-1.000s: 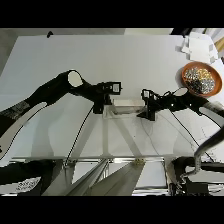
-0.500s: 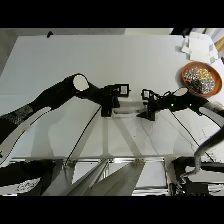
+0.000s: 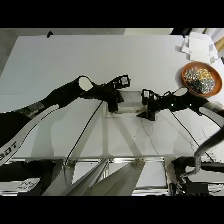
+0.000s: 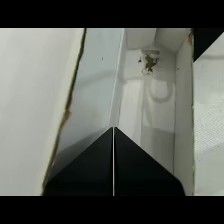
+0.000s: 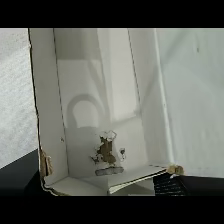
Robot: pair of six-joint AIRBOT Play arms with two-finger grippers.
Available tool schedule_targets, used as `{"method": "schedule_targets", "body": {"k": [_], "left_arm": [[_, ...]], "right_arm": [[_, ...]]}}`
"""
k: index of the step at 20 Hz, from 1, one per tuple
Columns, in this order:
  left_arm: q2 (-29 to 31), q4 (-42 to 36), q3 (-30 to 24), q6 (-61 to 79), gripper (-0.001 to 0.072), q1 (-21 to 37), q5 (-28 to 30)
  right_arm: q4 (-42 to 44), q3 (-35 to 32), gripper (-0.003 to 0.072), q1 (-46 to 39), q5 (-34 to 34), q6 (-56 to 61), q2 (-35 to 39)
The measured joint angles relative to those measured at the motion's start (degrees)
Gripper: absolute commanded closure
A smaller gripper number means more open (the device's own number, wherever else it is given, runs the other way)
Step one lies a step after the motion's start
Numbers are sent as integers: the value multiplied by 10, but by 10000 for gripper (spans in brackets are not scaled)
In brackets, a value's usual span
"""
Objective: Fold the box and place the chain.
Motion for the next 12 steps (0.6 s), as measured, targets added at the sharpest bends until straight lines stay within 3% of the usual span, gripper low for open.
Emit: {"method": "schedule_targets", "body": {"k": [7,12], "left_arm": [[-33,-5,0,-23,703,1,10],[-14,-4,0,-26,700,4,10]], "right_arm": [[0,0,127,0,0,0,0],[0,0,127,0,0,0,0]]}}
